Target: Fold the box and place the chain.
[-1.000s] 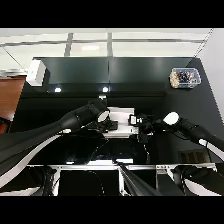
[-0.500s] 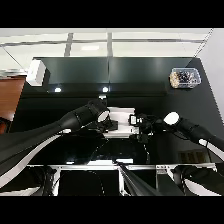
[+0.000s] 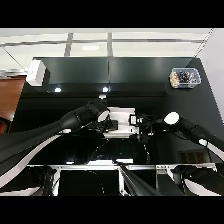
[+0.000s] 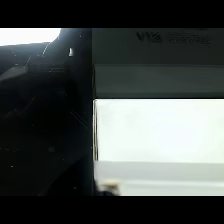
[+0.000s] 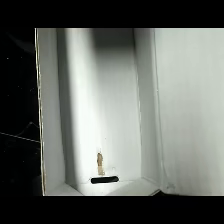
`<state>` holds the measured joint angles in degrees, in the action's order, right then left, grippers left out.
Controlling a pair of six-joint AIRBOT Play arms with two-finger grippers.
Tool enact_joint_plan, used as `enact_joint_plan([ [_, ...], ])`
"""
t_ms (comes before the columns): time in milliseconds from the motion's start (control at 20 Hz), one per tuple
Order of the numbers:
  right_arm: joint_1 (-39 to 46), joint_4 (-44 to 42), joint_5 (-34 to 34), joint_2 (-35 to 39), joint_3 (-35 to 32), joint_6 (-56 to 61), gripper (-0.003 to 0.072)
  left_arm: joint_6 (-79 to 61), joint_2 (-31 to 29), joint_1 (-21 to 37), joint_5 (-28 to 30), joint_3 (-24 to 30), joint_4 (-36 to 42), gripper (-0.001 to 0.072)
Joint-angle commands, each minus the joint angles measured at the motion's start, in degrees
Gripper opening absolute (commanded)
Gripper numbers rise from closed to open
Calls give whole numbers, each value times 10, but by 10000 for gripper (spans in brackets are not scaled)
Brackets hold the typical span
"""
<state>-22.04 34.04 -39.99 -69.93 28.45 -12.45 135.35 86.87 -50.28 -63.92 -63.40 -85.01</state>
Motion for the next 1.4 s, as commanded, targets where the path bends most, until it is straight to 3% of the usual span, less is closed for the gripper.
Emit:
enact_joint_plan([
  [0, 0, 1, -9, 0, 0, 0, 48, 0, 0, 0, 2, -1, 0, 27],
  [200, 0, 1, -8, 0, 0, 0, 74, 0, 0, 0, 2, -1, 0, 27],
  [300, 0, 1, -8, 0, 0, 0, 549, 0, 0, 0, 2, -1, 0, 27],
  [350, 0, 1, -9, 0, 0, 0, 588, 0, 0, 0, 2, -1, 0, 27],
  [1350, 16, 40, -37, 60, 2, 10, 586, 0, 0, 0, 2, -1, 0, 27],
])
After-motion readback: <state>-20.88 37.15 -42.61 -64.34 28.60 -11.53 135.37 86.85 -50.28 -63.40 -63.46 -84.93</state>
